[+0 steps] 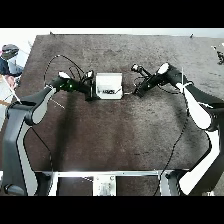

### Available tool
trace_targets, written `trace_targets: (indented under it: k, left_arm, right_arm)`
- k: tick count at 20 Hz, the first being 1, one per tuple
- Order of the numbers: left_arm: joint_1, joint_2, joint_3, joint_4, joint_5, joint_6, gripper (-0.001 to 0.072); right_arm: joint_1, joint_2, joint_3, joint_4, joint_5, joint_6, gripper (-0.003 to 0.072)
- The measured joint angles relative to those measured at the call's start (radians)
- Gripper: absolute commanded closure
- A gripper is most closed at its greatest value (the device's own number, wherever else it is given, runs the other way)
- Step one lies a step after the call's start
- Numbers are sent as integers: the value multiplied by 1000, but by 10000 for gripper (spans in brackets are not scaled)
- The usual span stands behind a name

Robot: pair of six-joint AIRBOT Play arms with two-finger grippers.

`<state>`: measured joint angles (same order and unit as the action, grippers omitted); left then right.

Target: Fold the box and place the chain.

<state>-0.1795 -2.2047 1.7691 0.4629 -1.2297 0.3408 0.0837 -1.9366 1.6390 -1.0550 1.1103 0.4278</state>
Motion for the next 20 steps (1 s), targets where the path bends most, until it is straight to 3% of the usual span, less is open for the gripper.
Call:
trace_targets:
  k: [4, 8, 13, 15, 17, 18, 19, 20]
  left_arm:
    - [0, 0, 0, 0, 0, 0, 301]
    - [0, 0, 0, 0, 0, 0, 300]
    - [0, 0, 0, 0, 0, 0, 300]
    - [0, 0, 0, 0, 0, 0, 301]
    - [0, 0, 0, 0, 0, 0, 300]
    - [0, 0, 0, 0, 0, 0, 300]
    - [0, 0, 0, 0, 0, 0, 301]
    - [0, 0, 0, 0, 0, 0, 300]
  right_arm:
    - [5, 88, 0, 39, 10, -10, 674]
    - [48, 209, 1, 194, 23, -13, 674]
    - [173, 290, 2, 285, -90, -12, 671]
    - [216, 283, 1, 258, -171, 26, 310]
    - [239, 266, 1, 216, -237, 63, 302]
    - [244, 261, 1, 203, -259, 78, 336]
    - [246, 257, 1, 194, -275, 93, 491]
    - [241, 254, 1, 190, -290, 113, 495]
